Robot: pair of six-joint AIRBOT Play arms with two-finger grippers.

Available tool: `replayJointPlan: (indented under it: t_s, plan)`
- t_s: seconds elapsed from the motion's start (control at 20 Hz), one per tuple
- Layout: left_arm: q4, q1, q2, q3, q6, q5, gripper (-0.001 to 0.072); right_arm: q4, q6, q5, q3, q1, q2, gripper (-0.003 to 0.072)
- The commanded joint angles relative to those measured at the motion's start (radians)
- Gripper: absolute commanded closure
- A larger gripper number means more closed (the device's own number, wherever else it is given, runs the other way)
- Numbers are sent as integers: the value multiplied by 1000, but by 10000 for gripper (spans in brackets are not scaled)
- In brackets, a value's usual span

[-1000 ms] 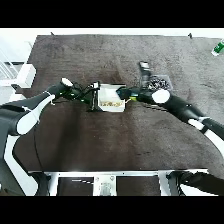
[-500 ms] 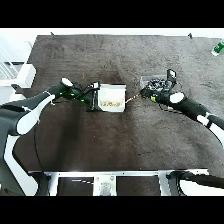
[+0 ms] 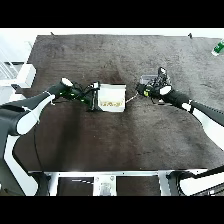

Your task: Fold the box and place the chain.

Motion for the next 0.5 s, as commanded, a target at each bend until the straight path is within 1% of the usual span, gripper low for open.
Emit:
replayJointPlan:
  t_s: [0.0,0.1,0.25,0.35,0.45]
  plan:
    - [0,0,0,0,0,0,227,2,-2,15,16,9,16,674]
    - [0,0,0,0,0,0,227,-6,-27,57,16,31,100,674]
    - [0,0,0,0,0,0,227,-17,-97,129,16,92,297,674]
    - [0,0,0,0,0,0,227,-46,-103,179,16,142,415,675]
    - [0,0,0,0,0,0,227,-63,-103,193,16,203,510,675]
